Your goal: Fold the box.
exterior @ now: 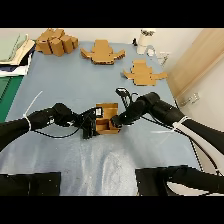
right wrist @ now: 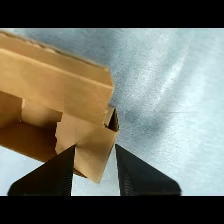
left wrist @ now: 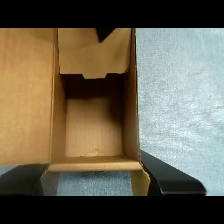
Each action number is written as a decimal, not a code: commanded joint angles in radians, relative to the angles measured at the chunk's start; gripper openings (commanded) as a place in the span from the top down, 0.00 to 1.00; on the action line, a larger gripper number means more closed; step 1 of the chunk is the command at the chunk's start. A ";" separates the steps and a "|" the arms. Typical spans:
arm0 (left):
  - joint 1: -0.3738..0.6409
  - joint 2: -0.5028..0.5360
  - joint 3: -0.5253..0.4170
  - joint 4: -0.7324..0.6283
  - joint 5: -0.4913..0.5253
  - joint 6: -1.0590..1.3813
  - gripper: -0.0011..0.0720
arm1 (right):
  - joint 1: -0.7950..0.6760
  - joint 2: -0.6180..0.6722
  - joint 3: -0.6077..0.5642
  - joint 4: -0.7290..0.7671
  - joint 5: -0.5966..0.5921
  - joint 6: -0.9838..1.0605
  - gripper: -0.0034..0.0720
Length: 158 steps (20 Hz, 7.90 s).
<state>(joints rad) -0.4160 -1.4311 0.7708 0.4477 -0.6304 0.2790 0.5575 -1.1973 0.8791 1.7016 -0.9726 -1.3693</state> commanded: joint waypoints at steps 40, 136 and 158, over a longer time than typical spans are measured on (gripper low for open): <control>0.000 0.000 0.001 0.000 0.000 0.000 0.26 | -0.230 0.041 0.119 -0.099 -0.191 0.204 0.94; 0.000 0.000 0.001 0.000 0.000 0.000 0.26 | 0.236 0.186 -0.224 -0.130 0.433 -1.115 0.76; 0.000 0.000 0.001 0.000 0.000 0.000 0.26 | 0.242 0.425 -0.281 0.223 -0.037 -0.486 0.72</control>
<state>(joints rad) -0.4160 -1.4311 0.7708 0.4480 -0.6304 0.2802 0.7990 -0.8444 0.6579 1.7519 -0.8642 -2.1212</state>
